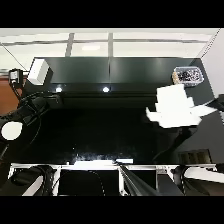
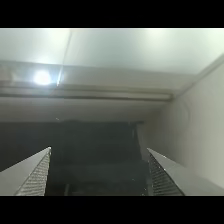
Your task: Fold the box and place the chain.
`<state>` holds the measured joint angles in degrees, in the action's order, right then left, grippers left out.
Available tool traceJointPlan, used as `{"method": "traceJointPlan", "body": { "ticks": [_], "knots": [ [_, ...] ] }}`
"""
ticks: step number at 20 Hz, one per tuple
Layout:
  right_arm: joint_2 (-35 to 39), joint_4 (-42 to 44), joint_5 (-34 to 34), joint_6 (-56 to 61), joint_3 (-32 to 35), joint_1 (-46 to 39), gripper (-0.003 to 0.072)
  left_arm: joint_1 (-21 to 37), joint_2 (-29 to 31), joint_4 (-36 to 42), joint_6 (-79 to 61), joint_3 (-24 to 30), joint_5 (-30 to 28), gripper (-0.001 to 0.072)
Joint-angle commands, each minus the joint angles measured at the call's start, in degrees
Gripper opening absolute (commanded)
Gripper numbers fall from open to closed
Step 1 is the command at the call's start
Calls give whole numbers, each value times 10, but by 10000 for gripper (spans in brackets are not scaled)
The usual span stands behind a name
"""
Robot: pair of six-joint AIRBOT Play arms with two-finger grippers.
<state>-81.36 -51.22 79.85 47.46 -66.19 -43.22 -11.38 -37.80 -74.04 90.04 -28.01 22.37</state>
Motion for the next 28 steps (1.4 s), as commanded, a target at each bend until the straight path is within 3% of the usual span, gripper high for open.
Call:
{"method": "traceJointPlan", "body": {
  "ticks": [1,6,10,13,19,28],
  "knots": [
    [113,127,-61,-35,124,74,13,-32,-8,0,0,0,9,699],
    [264,232,-187,-47,304,213,13,-111,-49,28,0,0,22,698],
    [304,302,-297,-51,404,334,14,-121,-96,79,2,-1,14,698],
    [304,299,-317,-50,413,405,13,-85,-167,188,-90,-42,127,698],
    [304,300,-318,-43,413,433,13,11,-353,589,-425,-79,287,700],
    [304,300,-275,-42,413,433,13,-26,-549,574,-461,-224,417,700]
  ]
}}
